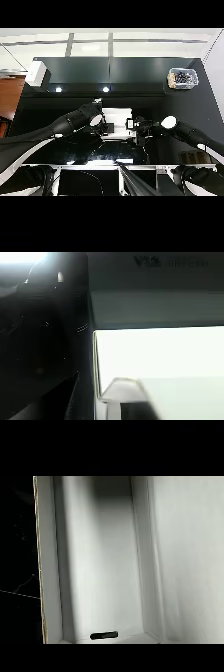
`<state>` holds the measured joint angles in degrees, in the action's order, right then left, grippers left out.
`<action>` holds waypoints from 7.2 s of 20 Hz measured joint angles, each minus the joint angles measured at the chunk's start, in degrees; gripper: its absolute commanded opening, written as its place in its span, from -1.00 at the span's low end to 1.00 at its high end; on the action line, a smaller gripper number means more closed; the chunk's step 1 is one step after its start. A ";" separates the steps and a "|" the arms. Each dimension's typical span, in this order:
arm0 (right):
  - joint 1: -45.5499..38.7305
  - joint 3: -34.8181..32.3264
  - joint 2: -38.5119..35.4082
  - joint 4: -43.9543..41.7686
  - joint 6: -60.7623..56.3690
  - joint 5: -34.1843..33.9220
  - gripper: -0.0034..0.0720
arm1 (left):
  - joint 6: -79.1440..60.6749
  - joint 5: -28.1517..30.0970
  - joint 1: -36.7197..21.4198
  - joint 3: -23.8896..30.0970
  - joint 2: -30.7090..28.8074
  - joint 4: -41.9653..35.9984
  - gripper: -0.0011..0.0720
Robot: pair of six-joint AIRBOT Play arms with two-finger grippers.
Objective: Fold the box and place the chain.
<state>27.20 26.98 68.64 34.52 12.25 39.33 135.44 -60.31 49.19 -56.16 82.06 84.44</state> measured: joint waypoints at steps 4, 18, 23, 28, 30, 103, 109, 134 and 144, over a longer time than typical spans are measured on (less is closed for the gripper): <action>0.00 0.00 0.00 -0.02 0.00 -0.09 0.26 | 0.17 -0.13 0.07 -0.13 0.55 0.07 -0.90; -0.59 -0.04 -3.78 6.03 -9.31 1.60 1.00 | -1.60 -1.77 -0.02 -0.22 0.81 0.50 -0.90; -0.70 -0.04 -9.60 12.07 -11.89 3.32 1.00 | -2.01 -3.30 -0.22 -0.57 0.70 1.03 -0.89; -0.70 -0.04 -11.56 14.82 -12.50 4.00 1.00 | -2.03 -3.10 -0.26 -2.14 0.66 1.05 -0.89; -0.63 -0.04 -11.74 14.67 -12.57 4.66 1.00 | -2.05 -2.97 -0.26 -2.49 0.66 1.05 -0.89; -23.43 -10.78 -10.29 0.72 -89.90 16.17 -0.77 | -3.58 -4.72 -0.09 -2.91 2.73 1.99 -0.89; -19.32 -9.73 -9.51 -4.07 -87.23 15.08 0.95 | -3.58 -4.76 -0.09 -2.91 2.73 2.03 -0.89; 3.41 5.90 -9.27 16.70 -107.73 9.20 0.39 | -3.58 -4.72 -0.09 -2.91 2.71 2.08 -0.89; 12.09 15.21 -1.81 32.52 -124.17 11.89 0.39 | -3.58 -4.68 -0.09 -2.91 2.73 2.10 -0.89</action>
<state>39.29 42.19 66.83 67.05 -111.92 51.22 131.85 -64.99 49.10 -59.07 84.79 86.54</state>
